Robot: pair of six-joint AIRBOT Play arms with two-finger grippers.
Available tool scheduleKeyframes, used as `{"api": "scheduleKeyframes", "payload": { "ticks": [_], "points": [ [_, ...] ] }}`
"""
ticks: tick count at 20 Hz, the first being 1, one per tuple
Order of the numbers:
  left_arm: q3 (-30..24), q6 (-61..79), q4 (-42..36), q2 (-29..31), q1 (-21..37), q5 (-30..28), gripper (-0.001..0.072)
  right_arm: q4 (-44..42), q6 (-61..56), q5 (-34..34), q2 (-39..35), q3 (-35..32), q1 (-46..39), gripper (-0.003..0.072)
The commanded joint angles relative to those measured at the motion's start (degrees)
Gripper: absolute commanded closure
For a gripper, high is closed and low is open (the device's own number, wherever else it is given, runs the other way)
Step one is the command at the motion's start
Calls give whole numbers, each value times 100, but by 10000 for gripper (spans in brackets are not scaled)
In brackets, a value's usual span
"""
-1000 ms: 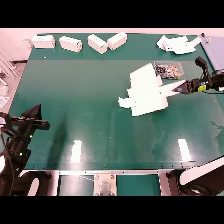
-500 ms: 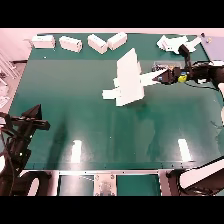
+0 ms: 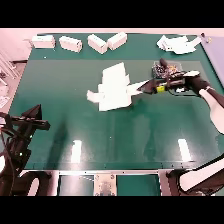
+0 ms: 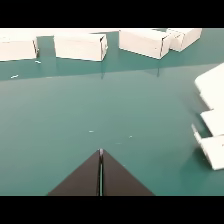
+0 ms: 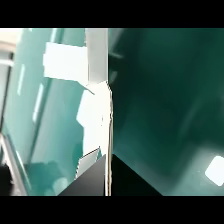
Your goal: Fold the box and place the chain.
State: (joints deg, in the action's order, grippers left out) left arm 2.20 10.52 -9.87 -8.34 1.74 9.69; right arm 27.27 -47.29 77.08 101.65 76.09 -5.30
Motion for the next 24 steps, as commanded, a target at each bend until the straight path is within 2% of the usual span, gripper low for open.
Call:
{"api": "scheduleKeyframes", "payload": {
  "ticks": [1,2,3,4,11,15,18,21,24],
  "points": [
    [4,0,-2,4,2,37,383,391,308,-999,-101,-398,555,690],
    [7,-7,-4,4,2,37,112,382,374,-1534,-264,-619,634,691],
    [7,-2,-2,4,2,39,122,398,492,-1930,-459,-841,708,691],
    [4,-2,-2,4,2,39,123,417,522,-2044,-597,-994,732,691],
    [7,-269,-11,-28,2,339,123,474,601,-2428,-723,-1377,859,691],
    [144,-256,-4,-450,2,343,123,479,599,-3412,-1333,-2129,1069,691],
    [483,72,-4,-1263,2,787,122,498,601,-3665,-1729,-2406,1091,691],
    [1115,468,-4,-2544,2,1351,122,496,752,-3665,-1727,-2415,1091,691],
    [1980,717,9,-4035,2,1808,122,496,752,-3713,-1725,-2420,1093,690]
  ]
}}
